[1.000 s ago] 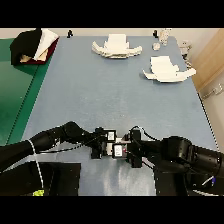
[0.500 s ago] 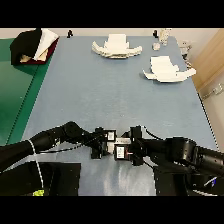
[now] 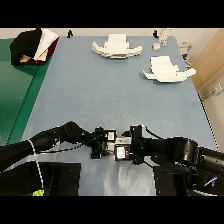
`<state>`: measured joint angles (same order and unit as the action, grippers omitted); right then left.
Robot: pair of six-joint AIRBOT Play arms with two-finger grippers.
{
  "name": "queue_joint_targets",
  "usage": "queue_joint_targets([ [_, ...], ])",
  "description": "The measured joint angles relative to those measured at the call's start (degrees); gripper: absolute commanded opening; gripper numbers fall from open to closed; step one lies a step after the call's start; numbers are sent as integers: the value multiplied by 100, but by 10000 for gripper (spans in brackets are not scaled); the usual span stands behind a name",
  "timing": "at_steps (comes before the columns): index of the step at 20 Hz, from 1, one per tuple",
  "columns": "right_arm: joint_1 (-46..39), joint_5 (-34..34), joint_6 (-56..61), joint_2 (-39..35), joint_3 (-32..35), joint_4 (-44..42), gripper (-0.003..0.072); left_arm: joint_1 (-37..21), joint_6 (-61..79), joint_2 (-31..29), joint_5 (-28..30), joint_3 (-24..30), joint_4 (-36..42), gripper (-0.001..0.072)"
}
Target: Fold the box.
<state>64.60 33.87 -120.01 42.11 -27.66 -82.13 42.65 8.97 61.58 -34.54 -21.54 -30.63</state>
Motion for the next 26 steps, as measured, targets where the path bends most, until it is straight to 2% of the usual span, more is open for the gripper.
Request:
queue_joint_targets([
  [2,0,-2,0,13,0,0,512,0,0,0,0,0,0,395],
  [15,0,9,-4,247,0,-577,513,0,22,0,2,0,-9,395],
  [21,0,7,13,-42,0,-844,507,0,7,0,0,0,-7,395],
  [22,0,7,96,-127,0,-859,401,0,4,0,0,0,-4,395],
  [23,0,7,240,-208,2,-874,59,0,4,0,0,0,-4,395],
  [24,0,4,452,-278,9,-887,5,0,4,0,2,0,-4,395],
  [26,0,-92,1049,-404,92,-907,4,0,2,0,0,0,-2,395],
])
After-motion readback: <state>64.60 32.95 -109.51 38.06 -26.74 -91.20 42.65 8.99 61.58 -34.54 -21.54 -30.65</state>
